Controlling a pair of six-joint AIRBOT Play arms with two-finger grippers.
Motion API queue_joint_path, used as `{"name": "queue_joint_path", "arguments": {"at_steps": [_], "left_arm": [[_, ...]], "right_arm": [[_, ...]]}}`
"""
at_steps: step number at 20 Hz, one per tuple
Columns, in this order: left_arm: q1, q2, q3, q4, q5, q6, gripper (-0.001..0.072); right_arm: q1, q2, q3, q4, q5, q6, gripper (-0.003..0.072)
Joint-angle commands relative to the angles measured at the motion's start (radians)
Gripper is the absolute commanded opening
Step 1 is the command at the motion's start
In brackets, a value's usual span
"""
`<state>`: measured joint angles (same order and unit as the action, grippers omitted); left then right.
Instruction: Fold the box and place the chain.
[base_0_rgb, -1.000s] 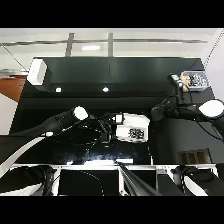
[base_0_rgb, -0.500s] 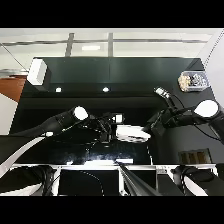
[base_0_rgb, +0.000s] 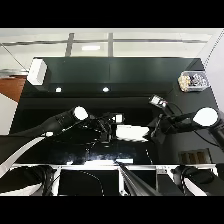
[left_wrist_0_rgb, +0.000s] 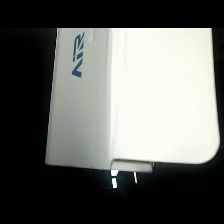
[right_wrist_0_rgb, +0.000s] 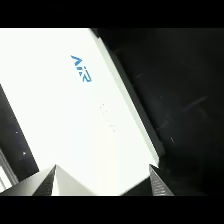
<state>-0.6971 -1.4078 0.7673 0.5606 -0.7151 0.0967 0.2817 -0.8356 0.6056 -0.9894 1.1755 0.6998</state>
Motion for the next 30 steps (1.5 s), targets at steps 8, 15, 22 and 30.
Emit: {"name": "queue_joint_path", "arguments": {"at_steps": [8,15,22,30], "left_arm": [[0.0,-0.001,0.0,0.0,0.0,0.0,0.0383],[0.0,-0.001,0.0,0.0,0.0,0.0,0.0383],[0.0,-0.001,0.0,0.0,0.0,0.0,0.0384],[0.0,-0.001,0.0,0.0,0.0,0.0,0.0383]], "right_arm": [[0.138,0.004,-0.022,-0.061,-0.084,-0.053,0.0353],[0.138,0.004,-0.021,-0.061,-0.104,-0.051,0.0188],[0.138,0.004,-0.016,-0.06,-0.11,-0.019,0.0516],[0.138,0.004,-0.016,-0.165,-0.14,-0.018,0.071]]}}
